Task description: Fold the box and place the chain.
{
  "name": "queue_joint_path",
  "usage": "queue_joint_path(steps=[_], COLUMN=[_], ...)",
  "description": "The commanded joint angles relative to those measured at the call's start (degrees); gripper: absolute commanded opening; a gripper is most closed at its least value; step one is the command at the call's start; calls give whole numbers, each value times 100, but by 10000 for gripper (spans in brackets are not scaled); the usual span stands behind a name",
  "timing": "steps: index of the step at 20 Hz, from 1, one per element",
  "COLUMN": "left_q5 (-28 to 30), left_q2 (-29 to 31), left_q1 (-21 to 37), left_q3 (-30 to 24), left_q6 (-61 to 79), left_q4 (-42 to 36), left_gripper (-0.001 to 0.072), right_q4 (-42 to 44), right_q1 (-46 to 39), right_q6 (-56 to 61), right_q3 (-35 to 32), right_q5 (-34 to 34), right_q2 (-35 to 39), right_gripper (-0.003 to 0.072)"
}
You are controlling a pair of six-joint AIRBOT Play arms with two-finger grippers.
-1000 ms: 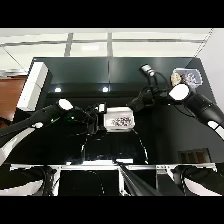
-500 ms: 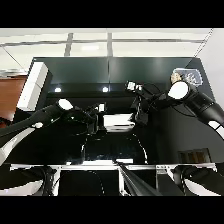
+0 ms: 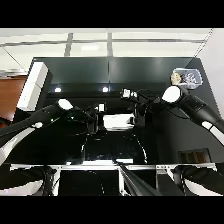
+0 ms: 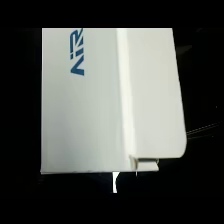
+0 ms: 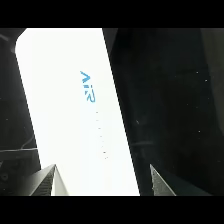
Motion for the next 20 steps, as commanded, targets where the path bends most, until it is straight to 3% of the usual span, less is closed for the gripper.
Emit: queue_joint_path(steps=[1, 2, 3, 5, 6, 20], left_q5=[0, -2, -4, -7, -4, -4], left_q2=[0, 0, 0, 0, 0, 0], left_q1=[-4, -4, -4, -4, -4, -4], left_q3=[4, 4, 4, 4, 4, 4], left_q6=[4, 4, 4, 4, 4, 4], left_q4=[0, 0, -2, -2, 0, 0], left_gripper=[389, 389, 389, 389, 389, 389], right_q4=[31, 28, 28, 31, 31, 31], right_q1=[33, 33, 33, 33, 33, 33], right_q6=[-50, -11, 48, 63, 66, 160], right_q3=[-7, -7, -7, -7, -7, -11], right_q5=[-37, -35, -37, -35, -17, 94], right_q2=[-17, -17, -17, -17, -17, -44], right_gripper=[675, 601, 457, 407, 308, 316])
